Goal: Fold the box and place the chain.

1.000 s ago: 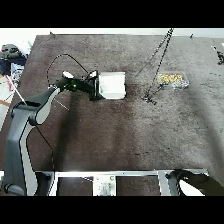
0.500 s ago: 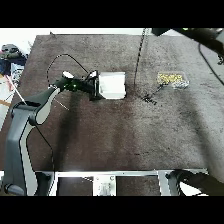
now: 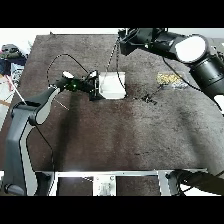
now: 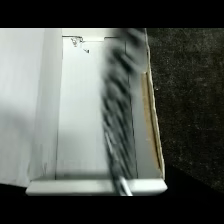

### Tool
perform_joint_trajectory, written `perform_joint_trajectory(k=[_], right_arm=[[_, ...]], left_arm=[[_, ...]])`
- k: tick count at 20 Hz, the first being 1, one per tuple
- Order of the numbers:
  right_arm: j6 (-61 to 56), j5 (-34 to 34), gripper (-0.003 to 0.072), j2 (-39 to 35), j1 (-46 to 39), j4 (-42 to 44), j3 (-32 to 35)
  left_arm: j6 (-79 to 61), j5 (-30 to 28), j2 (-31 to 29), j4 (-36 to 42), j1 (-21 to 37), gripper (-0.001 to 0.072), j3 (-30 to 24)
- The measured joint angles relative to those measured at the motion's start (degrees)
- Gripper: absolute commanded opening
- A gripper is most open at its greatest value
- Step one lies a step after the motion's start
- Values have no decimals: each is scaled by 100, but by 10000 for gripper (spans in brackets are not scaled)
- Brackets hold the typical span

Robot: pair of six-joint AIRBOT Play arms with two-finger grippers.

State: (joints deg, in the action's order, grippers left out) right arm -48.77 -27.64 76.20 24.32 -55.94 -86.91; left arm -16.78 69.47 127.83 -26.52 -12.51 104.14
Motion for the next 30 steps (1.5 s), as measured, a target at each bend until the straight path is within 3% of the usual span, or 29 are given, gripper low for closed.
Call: perform_joint_trajectory(k=[8, 15, 16, 17, 21, 22, 23, 26, 28, 30], right_arm=[[-2, 387, 13, 114, 68, -243, -190], [-103, -109, 17, 269, 37, -516, -236], [-166, -238, 192, 319, 24, -549, -236], [-249, -396, 433, 389, 0, -619, -236], [-776, -994, 428, 680, -295, -1058, -138], [-846, -1088, 248, 721, -409, -1126, -55], [-905, -1187, 195, 752, -553, -1191, 66], [-944, -1493, 196, 809, -986, -1305, 577], [-737, -1665, 285, 887, -1189, -1335, 892], [-409, -1897, 285, 1060, -1300, -1333, 1054]], left_arm=[[0, 0, 0, 0, 0, 469, 0], [0, 0, 2, 0, 0, 469, 0], [0, 0, 2, -2, -2, 469, 0], [0, 0, 0, -2, -2, 469, 0], [0, 0, 2, -2, -2, 469, 0], [0, -2, 2, 0, 0, 469, 0], [0, -2, 2, 0, -2, 469, 0], [0, -2, 0, 0, -2, 469, 0], [0, -2, 2, 0, 0, 469, 0], [0, 0, 2, 0, 0, 469, 0]])
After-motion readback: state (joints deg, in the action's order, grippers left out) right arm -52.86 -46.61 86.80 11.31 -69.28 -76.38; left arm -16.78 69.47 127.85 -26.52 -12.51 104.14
